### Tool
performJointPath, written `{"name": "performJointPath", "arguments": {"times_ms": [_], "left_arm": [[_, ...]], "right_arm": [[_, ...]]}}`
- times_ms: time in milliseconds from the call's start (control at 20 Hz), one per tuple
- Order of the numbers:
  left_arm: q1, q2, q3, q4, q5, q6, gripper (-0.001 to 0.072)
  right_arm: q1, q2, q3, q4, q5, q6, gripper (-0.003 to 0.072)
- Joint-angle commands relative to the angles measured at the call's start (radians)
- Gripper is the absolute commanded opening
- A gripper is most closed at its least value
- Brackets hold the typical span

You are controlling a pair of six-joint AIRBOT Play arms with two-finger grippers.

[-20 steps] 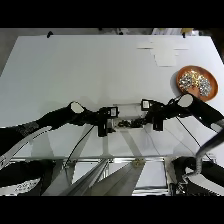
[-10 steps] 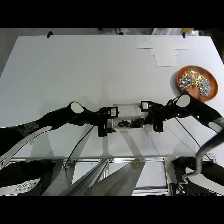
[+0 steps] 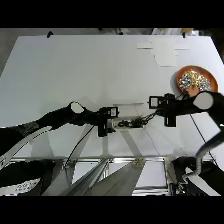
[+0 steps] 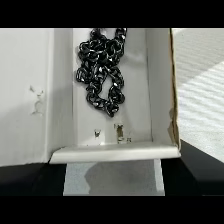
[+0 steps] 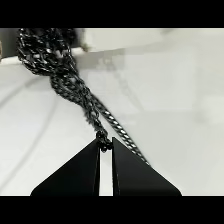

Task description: Fold the box and place the chain.

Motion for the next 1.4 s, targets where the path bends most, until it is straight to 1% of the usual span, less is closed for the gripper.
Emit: {"name": "performJointPath", "arguments": {"times_ms": [0, 200, 450, 550, 650, 750, 800, 850, 1000, 1200, 1350], "left_arm": [[0.000, 0.000, 0.000, 0.000, 0.000, 0.000, 0.0209], [0.000, 0.000, 0.000, 0.000, 0.000, 0.000, 0.0209], [0.000, 0.000, 0.000, 0.000, 0.000, 0.000, 0.0209], [0.000, 0.000, 0.000, 0.000, 0.000, 0.000, 0.0209], [0.000, 0.000, 0.000, 0.000, 0.000, 0.000, 0.0209], [0.000, 0.000, 0.000, 0.000, 0.000, 0.000, 0.0209], [0.000, 0.000, 0.000, 0.000, 0.000, 0.000, 0.0209], [0.000, 0.000, 0.000, 0.000, 0.000, 0.000, 0.0209], [0.000, 0.000, 0.000, 0.000, 0.000, 0.000, 0.0209], [0.000, 0.000, 0.000, 0.000, 0.000, 0.000, 0.0209], [0.000, 0.000, 0.000, 0.000, 0.000, 0.000, 0.0209]], "right_arm": [[0.000, 0.074, 0.101, 0.028, 0.108, 0.101, 0.0018], [0.000, 0.097, 0.166, 0.262, 0.160, 0.166, 0.0018], [0.000, 0.101, 0.171, 0.575, 0.185, 0.168, 0.0017], [0.018, 0.101, 0.171, 0.627, 0.175, 0.167, 0.0017], [0.071, 0.099, 0.171, 0.626, 0.142, 0.168, 0.0017], [0.165, 0.092, 0.156, 0.602, 0.035, 0.167, 0.0017], [0.214, 0.080, 0.146, 0.560, -0.022, 0.171, 0.0018], [0.251, 0.061, 0.142, 0.519, -0.046, 0.188, 0.0018], [0.311, -0.027, 0.140, 0.432, -0.033, 0.250, 0.0018], [0.318, -0.122, 0.087, 0.420, -0.052, 0.248, 0.0018], [0.318, -0.166, 0.028, 0.421, -0.100, 0.242, 0.0018]]}}
